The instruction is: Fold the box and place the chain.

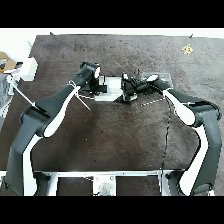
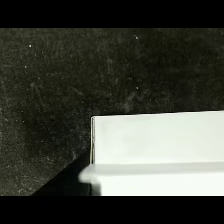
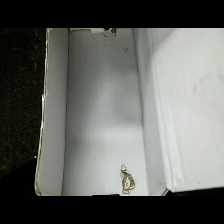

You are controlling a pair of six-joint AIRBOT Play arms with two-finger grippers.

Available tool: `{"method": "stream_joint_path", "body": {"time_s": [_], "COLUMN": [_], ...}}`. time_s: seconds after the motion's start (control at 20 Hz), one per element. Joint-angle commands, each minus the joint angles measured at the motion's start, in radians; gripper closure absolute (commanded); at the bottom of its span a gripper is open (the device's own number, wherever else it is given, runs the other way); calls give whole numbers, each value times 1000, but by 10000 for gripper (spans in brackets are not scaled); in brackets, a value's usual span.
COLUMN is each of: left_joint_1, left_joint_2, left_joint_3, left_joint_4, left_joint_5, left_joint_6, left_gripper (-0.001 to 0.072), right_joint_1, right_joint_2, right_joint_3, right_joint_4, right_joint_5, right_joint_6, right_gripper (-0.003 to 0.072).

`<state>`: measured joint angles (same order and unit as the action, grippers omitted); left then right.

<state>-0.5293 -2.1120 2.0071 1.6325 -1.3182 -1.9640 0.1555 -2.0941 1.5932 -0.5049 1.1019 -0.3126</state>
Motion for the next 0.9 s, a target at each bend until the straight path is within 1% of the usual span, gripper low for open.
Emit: {"method": "stream_joint_path", "body": {"time_s": [0.0,0.1,0.15,0.2,0.25,0.4,0.5,0.7,0.85], "left_joint_1": [0,0,0,0,0,0,0,0,2], "left_joint_2": [-1,-1,-1,-1,0,10,12,18,82], "left_joint_3": [0,0,0,0,0,0,18,109,104], "left_joint_4": [2,2,2,-6,-9,-15,-16,-18,-12], "left_joint_5": [-20,-21,-20,-16,-16,-23,-48,-174,-160], "left_joint_6": [-18,-18,-12,11,11,11,33,84,93], "left_gripper": [701,700,665,400,219,222,222,223,222], "right_joint_1": [1,1,1,1,1,1,1,1,1], "right_joint_2": [0,0,0,0,0,0,0,0,0], "right_joint_3": [0,0,0,0,0,0,0,0,0], "right_joint_4": [0,0,0,0,0,0,0,0,0], "right_joint_5": [0,0,0,0,0,0,0,0,0], "right_joint_6": [-1,-1,-1,-1,-1,-1,-1,-1,-1], "right_gripper": [189,189,189,189,190,189,190,189,189]}}
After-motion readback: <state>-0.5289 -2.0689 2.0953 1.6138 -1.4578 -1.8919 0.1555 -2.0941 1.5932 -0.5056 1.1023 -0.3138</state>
